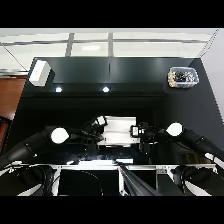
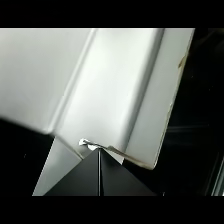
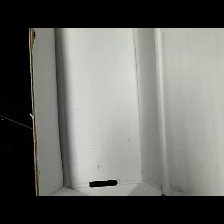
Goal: Fold the box and place the chain.
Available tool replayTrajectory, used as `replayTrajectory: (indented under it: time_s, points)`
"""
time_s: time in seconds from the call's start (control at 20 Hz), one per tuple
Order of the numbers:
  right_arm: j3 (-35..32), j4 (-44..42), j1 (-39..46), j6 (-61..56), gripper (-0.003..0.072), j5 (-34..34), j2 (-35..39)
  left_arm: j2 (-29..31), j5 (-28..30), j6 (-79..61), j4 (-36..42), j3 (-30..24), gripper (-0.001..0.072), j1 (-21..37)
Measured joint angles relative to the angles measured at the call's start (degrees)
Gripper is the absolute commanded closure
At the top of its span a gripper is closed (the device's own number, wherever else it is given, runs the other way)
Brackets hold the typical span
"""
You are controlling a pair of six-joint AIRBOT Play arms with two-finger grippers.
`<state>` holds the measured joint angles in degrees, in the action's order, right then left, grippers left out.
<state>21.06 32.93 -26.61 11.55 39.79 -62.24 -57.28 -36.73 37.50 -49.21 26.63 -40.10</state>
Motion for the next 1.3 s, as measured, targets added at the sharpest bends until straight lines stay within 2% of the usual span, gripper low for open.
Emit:
replayTrajectory:
  time_s: [0.15,0.35,0.5,0.65,0.85,1.05,1.3]
  points:
    - [0.0,0.0,0.0,0.0,0.0262,0.0,0.0,4.3,-6.4,13.5,-8.8,0.3,0.0678,9.1]
    - [0.0,0.0,0.0,0.0,0.0262,0.0,0.0,8.2,-17.1,25.9,-13.7,0.4,0.0678,25.9]
    - [0.0,0.0,0.0,0.0,0.0262,0.0,0.0,8.7,-22.9,33.1,-13.0,-1.0,0.0678,36.0]
    - [0.0,0.0,0.0,0.0,0.0262,0.0,0.0,6.9,-25.8,38.1,-5.2,-4.5,0.0680,41.3]
    - [0.0,0.1,0.0,0.0,0.0262,0.0,0.0,0.7,-26.8,37.1,5.9,-8.2,0.0681,41.8]
    - [0.0,0.1,0.0,0.0,0.0262,0.0,0.0,-5.0,-24.3,35.7,12.1,-9.3,0.0680,36.2]
    - [0.0,0.1,0.0,0.1,0.0262,0.0,0.0,-7.8,-20.6,29.5,22.7,-9.3,0.0680,29.4]
